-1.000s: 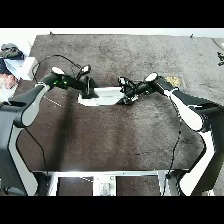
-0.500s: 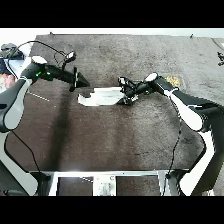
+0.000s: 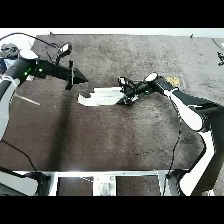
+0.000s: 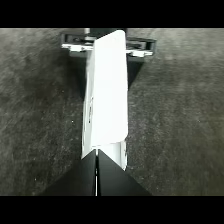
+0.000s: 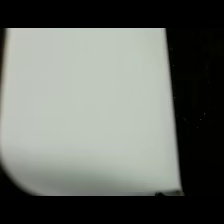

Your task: Fold the box and place the chain.

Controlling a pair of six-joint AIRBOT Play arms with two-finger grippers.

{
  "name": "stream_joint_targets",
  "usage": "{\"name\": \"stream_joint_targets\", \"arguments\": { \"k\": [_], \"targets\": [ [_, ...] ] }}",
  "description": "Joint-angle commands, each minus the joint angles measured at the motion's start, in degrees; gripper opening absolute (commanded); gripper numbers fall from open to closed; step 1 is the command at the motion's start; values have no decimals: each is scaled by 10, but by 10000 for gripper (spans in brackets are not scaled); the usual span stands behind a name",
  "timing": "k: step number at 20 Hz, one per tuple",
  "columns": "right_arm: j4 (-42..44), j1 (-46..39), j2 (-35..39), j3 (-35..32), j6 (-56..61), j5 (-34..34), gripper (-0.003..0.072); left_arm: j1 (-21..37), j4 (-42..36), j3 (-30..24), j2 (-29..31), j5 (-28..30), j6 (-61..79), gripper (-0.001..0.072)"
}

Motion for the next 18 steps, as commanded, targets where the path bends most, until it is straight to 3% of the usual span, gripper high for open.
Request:
{"name": "stream_joint_targets", "arguments": {
  "k": [1, 4, 9, 11, 14, 18],
  "targets": [
    [0, 0, 0, 0, 0, 0, 538, -5, -37, -122, 64, 77, 27, 4],
    [0, 0, 0, 0, 0, 0, 538, -49, -39, -184, 62, 88, 28, 5],
    [0, 0, 0, 0, 0, 0, 537, -134, -46, -207, 48, 163, -9, 8],
    [0, 0, 0, 0, 0, 0, 538, -143, -61, -194, 33, 212, -10, 8],
    [0, 0, 0, 0, 0, 0, 537, -118, -114, -142, 9, 227, -11, 9],
    [0, 0, 0, 0, 0, 0, 538, -110, -116, -83, -21, 239, -12, 9]
  ]
}}
